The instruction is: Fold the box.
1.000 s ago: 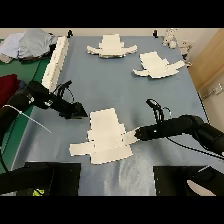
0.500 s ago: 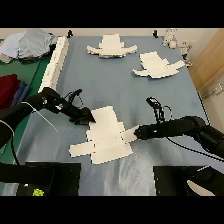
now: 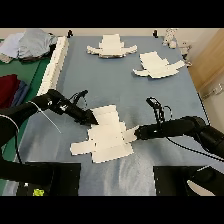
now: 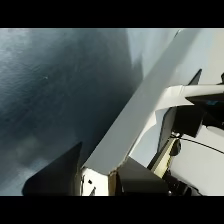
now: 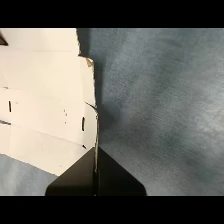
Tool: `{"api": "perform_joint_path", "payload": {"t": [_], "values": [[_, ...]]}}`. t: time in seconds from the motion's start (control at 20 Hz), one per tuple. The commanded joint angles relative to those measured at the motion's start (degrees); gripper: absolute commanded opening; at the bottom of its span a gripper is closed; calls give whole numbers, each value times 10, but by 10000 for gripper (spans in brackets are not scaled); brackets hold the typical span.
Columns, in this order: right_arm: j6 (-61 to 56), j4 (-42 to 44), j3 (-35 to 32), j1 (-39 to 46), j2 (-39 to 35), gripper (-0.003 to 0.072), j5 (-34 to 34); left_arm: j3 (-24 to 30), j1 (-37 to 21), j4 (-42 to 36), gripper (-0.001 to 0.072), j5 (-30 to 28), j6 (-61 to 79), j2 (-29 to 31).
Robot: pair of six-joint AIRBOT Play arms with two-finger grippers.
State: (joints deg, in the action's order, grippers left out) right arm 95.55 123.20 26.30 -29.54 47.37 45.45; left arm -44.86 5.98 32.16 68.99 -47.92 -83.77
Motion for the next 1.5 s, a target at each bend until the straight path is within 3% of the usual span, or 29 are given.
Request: {"api": "perform_joint_path", "payload": {"t": [0.0,0.75,0.8,1.15,1.2,1.25,1.3,1.45], "values": [[0,0,0,0,0,1,1,0,1,-5,239,11,38,-1],[0,-9,-2,-2,2,1,5,0,1,-31,232,33,115,-1],[0,-9,-2,-2,2,1,4,0,1,-30,35,38,124,-1],[0,-16,-2,-2,2,5,0,0,1,-35,15,48,155,-1],[0,-31,-2,-2,2,55,0,0,1,-40,15,52,154,-1],[0,-64,0,-1,2,210,0,0,1,-44,15,52,157,-1],[-2,-109,2,-1,2,313,0,-1,1,-52,14,51,181,-1],[-116,-331,11,-1,2,312,2,-13,1,-92,13,51,320,8]]}}
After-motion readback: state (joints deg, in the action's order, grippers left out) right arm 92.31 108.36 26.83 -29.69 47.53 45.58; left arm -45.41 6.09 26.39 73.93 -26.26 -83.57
